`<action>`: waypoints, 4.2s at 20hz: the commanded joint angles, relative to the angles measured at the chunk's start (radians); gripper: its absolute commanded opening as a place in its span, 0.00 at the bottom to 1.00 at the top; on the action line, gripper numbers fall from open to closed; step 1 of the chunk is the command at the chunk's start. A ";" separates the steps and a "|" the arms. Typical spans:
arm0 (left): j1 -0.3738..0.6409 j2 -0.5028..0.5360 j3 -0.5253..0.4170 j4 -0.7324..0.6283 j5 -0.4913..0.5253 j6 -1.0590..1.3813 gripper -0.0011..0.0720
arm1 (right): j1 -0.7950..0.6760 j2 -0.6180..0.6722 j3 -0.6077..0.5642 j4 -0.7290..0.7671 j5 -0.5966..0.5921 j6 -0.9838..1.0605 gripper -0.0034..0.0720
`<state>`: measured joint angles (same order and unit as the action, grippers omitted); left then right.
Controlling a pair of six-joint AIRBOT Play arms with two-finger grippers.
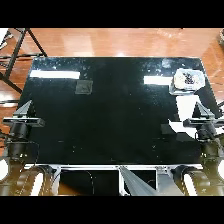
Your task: Fold the box and place the chain.
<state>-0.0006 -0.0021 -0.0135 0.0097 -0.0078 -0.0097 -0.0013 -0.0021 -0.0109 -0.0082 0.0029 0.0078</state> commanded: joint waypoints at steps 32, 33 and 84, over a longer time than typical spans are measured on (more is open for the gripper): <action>0.003 -0.811 0.629 0.359 -0.503 -0.353 0.04 | 0.001 -0.271 0.276 0.172 -0.180 -0.002 0.07; 0.008 -0.918 0.736 0.476 -0.582 -0.489 0.05 | 0.001 -0.363 0.328 0.172 -0.170 -0.002 0.07; 0.089 -1.059 0.908 0.860 -1.042 -1.095 0.89 | -1.141 -1.740 1.384 2.124 -1.484 -2.137 0.99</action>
<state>0.0887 -1.0481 0.8951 0.8703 -1.0660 -1.1065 -1.1713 -1.6760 1.3182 2.1120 -1.4334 -2.0846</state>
